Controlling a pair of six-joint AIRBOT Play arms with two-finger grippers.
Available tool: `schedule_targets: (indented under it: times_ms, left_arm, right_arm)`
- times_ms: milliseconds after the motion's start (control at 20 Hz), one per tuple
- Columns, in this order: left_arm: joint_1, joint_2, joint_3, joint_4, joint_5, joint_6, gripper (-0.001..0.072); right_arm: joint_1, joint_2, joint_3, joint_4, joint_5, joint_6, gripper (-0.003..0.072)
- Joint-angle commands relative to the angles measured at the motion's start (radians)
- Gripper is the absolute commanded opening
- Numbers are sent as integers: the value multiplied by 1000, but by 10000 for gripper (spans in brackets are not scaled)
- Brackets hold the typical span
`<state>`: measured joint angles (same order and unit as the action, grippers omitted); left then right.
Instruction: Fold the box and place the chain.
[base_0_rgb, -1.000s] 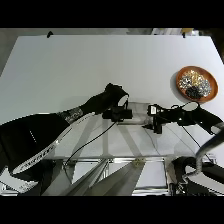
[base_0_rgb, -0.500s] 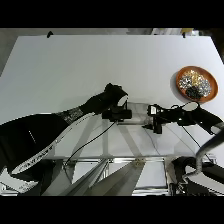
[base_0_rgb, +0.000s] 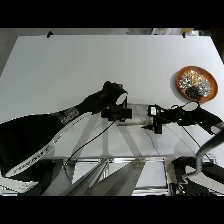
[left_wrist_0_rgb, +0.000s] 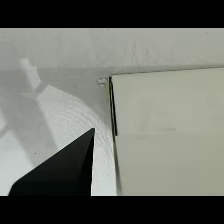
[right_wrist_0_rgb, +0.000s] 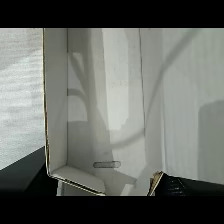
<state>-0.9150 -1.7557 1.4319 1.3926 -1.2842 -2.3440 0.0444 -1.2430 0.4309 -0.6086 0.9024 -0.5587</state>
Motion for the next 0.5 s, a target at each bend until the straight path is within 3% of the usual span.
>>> schedule_targets:
  times_ms: [0,50,150,250,300,450]
  left_arm:
    - [-3,-1,1,-8,23,7,240]
    - [-7,-6,1,-8,28,6,127]
    - [-16,-24,1,-8,20,6,63]
    - [-22,-37,1,-8,11,5,48]
    - [-24,-39,1,-8,12,5,2]
    - [-26,-39,1,-8,12,-5,3]
  right_arm:
    - [0,0,1,3,-2,1,398]
    - [0,0,1,3,-2,1,398]
    - [0,0,1,3,-2,1,398]
    - [0,0,1,3,-2,1,398]
    - [0,0,1,3,-2,1,398]
    - [0,0,1,3,-2,1,398]
